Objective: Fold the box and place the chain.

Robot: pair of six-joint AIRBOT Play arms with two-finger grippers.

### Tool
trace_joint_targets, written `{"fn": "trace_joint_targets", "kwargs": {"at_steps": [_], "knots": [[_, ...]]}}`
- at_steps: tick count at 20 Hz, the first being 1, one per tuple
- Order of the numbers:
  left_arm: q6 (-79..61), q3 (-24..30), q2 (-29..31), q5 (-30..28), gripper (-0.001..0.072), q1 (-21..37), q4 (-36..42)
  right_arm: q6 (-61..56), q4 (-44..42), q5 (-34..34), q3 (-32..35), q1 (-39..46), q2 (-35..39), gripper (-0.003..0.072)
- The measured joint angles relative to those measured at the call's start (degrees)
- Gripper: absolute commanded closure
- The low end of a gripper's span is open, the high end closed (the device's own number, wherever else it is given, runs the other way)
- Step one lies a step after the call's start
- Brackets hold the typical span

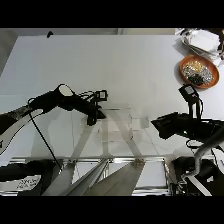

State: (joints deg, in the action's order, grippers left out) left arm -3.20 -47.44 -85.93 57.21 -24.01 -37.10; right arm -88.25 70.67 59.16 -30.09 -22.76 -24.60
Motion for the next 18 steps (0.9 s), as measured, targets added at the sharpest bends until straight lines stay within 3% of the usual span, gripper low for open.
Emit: {"fn": "trace_joint_targets", "kwargs": {"at_steps": [2, 9, 14, 18], "knots": [[0.00, 0.00, 0.00, 0.00, 0.0699, 0.00, 0.00, 2.45, -0.33, 0.07, 0.00, 0.00, -0.02, 0.0673], [0.04, 0.00, 0.00, 0.00, 0.0699, 0.00, 0.02, 23.91, -5.68, -0.98, 0.04, 0.00, -3.17, 0.0674], [0.04, 0.00, 0.00, 0.02, 0.0699, 0.00, 0.13, 45.24, -8.63, -2.27, 1.99, -0.26, -12.50, 0.0674], [0.07, 0.00, 0.00, 0.02, 0.0699, 0.00, 0.17, 55.34, -9.25, -4.20, 2.60, -6.40, -18.38, 0.0674]]}}
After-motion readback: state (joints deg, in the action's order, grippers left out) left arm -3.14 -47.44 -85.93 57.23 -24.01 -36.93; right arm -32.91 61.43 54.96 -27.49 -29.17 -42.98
